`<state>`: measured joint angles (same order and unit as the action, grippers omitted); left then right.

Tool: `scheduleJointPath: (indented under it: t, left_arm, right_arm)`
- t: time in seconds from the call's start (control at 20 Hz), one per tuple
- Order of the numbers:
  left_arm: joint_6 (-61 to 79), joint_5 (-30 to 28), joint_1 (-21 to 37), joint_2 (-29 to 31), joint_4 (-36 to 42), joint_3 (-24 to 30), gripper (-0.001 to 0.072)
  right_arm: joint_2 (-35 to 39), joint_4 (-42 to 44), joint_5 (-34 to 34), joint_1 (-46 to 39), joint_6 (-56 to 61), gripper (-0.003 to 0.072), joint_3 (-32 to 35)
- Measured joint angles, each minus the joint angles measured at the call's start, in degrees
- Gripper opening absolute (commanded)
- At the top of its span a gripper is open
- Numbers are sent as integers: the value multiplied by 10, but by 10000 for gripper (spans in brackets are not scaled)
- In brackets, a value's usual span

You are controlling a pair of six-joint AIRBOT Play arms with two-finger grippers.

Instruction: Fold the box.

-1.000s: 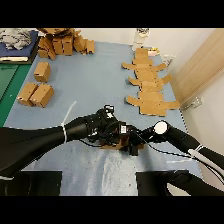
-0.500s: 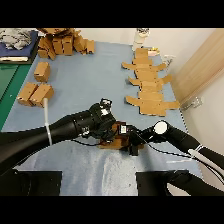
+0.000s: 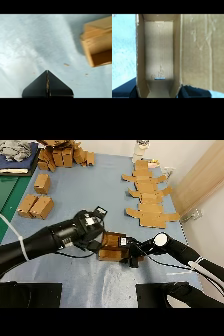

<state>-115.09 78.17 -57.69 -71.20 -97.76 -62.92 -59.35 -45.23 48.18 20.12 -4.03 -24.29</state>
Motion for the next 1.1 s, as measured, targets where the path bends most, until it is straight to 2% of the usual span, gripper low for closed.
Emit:
scheduleJointPath:
  t: [0.1, 0.2, 0.3, 0.4, 0.6, 0.85, 0.9, 0.95, 1.0, 1.1]
  left_arm:
    - [100, -35, 56, 10, 36, 34, 10]
    - [243, -92, 125, 14, 116, 61, 10]
    - [370, -152, 191, 17, 187, 77, 10]
    - [473, -189, 237, 19, 225, 87, 10]
    - [669, -239, 261, 30, 301, 127, 10]
    - [918, -314, 266, 82, 447, 220, 13]
    - [966, -322, 266, 89, 473, 236, 143]
    - [1010, -328, 267, 93, 494, 252, 571]
    - [1044, -333, 267, 94, 510, 262, 694]
    - [1093, -342, 263, 87, 547, 276, 693]
  right_arm:
    - [0, 0, 0, 0, 0, 514, 0]
    - [0, 0, 0, 0, 0, 513, 0]
    - [0, 0, -1, 0, 0, 513, 0]
    - [0, -3, -11, 0, 0, 514, 0]
    - [0, -9, -40, 0, 0, 513, 0]
    - [0, -11, -51, 1, 0, 513, 0]
    - [0, -11, -52, 1, 0, 513, 0]
    - [0, -11, -53, 3, 0, 513, 0]
    - [0, -12, -55, 5, 0, 513, 0]
    - [0, -12, -58, 13, 0, 513, 0]
